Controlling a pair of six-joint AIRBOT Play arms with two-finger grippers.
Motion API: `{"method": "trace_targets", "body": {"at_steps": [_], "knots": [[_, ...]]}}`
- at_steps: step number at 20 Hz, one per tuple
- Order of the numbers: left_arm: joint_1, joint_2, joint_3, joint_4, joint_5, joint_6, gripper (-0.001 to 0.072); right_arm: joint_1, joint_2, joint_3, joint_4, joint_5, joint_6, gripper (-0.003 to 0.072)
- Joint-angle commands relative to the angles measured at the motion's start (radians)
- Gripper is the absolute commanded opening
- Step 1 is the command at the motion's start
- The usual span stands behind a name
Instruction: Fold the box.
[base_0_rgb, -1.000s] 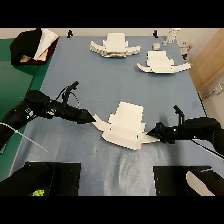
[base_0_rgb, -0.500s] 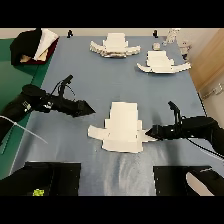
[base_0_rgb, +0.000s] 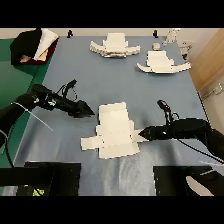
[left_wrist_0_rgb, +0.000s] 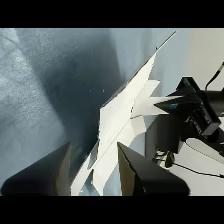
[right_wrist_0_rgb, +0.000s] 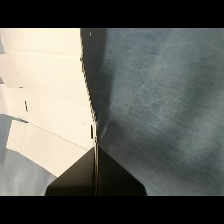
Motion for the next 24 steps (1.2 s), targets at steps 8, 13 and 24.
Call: {"method": "trace_targets", "body": {"at_steps": [8, 13, 24], "knots": [[-0.183, -0.269, 0.13, -0.14, -0.072, 0.219, 0.0347, 0.027, 0.0, 0.01, -0.002, 0.026, 0.029, 0.0001], [-0.204, -0.274, 0.199, -0.067, -0.155, 0.221, 0.0284, 0.028, 0.0, 0.01, -0.006, 0.019, 0.034, 0.0001], [-0.23, -0.274, 0.213, -0.008, -0.23, 0.317, 0.0013, 0.027, 0.0, 0.01, -0.017, 0.02, 0.037, 0.0002]]}}
